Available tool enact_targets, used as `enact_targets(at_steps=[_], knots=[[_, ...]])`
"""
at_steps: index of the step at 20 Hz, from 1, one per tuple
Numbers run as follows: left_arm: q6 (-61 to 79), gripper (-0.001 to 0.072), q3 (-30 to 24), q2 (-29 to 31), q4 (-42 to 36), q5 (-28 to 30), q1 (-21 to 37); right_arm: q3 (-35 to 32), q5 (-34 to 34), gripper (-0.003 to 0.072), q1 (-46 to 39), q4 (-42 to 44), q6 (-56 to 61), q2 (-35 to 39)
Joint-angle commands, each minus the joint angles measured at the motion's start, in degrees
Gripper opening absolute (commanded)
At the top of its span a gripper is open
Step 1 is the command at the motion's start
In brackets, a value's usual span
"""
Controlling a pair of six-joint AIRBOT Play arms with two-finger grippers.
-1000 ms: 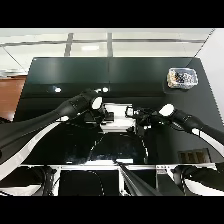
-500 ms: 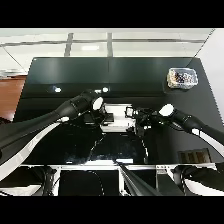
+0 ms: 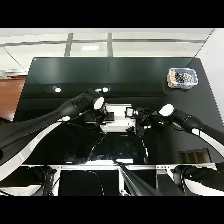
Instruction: Fold the box and place the chain.
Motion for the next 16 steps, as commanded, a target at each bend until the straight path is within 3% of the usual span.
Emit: enact_targets(at_steps=[1,2,3,9,15,16], knots=[[-0.5,0.0022,0.1,0.0,0.4,0.5,-0.1,0.0,0.0,0.0521,0.0,0.1,0.2,0.0],[-0.5,0.0022,0.1,0.0,0.4,0.5,-0.1,0.0,0.0,0.0710,0.0,0.1,0.2,0.1],[-0.1,0.0022,0.1,0.0,0.5,0.2,-0.1,0.0,0.0,0.0720,0.0,-0.2,0.2,0.6],[1.7,0.0022,0.2,0.0,0.7,-1.0,0.0,0.1,5.0,0.0720,-0.2,-11.5,3.0,9.5],[1.7,0.0023,0.2,0.0,0.7,-1.5,0.0,0.0,4.8,0.0720,-0.1,-8.4,2.7,8.8],[1.7,0.0023,0.2,0.0,0.7,-1.5,0.0,0.0,4.7,0.0632,-0.1,-5.7,1.6,8.1]])
